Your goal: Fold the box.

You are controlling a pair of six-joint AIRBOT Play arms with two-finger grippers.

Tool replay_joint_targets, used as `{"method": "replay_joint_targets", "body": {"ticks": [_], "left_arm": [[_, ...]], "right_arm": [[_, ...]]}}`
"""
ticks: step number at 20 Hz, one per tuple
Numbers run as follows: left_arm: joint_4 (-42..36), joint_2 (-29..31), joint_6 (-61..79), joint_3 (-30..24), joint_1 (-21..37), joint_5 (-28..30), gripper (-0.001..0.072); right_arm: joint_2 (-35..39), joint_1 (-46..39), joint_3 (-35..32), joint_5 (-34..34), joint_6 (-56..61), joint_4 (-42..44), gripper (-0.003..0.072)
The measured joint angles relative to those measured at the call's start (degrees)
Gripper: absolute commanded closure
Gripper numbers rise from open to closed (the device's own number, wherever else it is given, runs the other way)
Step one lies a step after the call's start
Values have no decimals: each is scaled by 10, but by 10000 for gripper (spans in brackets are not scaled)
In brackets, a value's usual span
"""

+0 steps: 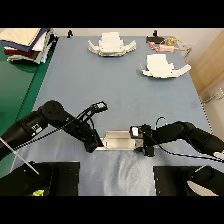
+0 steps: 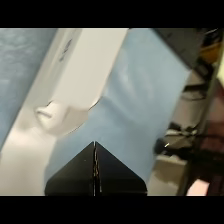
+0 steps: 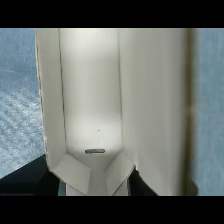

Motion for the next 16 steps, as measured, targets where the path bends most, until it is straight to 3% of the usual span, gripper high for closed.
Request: {"method": "replay_joint_targets", "body": {"ticks": [3, 8, 16], "left_arm": [[-52, -25, -68, 19, -35, 81, 694], [-82, -92, -163, 48, -30, 181, 694], [-59, -201, -275, 56, -19, 211, 694]], "right_arm": [[0, 0, 0, 0, 0, 0, 137], [0, 0, 0, 1, 0, 0, 138], [0, 0, 0, 1, 1, 0, 138]]}}
